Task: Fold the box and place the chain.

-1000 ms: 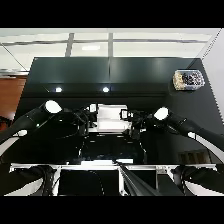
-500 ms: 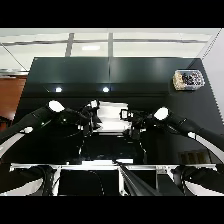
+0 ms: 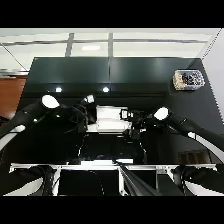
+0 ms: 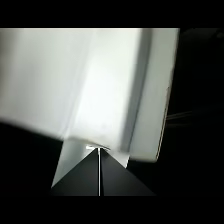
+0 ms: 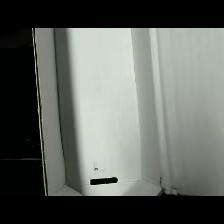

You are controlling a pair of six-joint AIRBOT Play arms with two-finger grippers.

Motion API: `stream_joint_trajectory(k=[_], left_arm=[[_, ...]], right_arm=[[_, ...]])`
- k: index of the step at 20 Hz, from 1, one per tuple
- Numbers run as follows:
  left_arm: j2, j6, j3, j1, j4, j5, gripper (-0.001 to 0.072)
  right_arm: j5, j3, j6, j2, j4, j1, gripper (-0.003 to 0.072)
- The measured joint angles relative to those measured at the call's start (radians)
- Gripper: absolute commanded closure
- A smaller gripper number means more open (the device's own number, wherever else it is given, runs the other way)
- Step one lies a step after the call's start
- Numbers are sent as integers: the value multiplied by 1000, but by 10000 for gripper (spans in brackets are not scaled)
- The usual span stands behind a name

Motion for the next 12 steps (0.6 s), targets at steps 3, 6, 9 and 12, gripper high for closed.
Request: stream_joint_trajectory(k=[3, 6, 9, 12], left_arm=[[82, -315, 21, 144, 206, -21, 684], [101, -691, -1, 338, 283, -45, 684], [54, -862, -65, 464, 188, -146, 684], [-21, -845, -132, 478, 12, -206, 685]], right_arm=[[0, 0, 0, 0, 0, 0, 498], [0, 0, 0, 0, 0, 0, 498], [0, 0, 0, 0, 0, 0, 497], [0, 0, 0, 0, 0, 0, 498]])
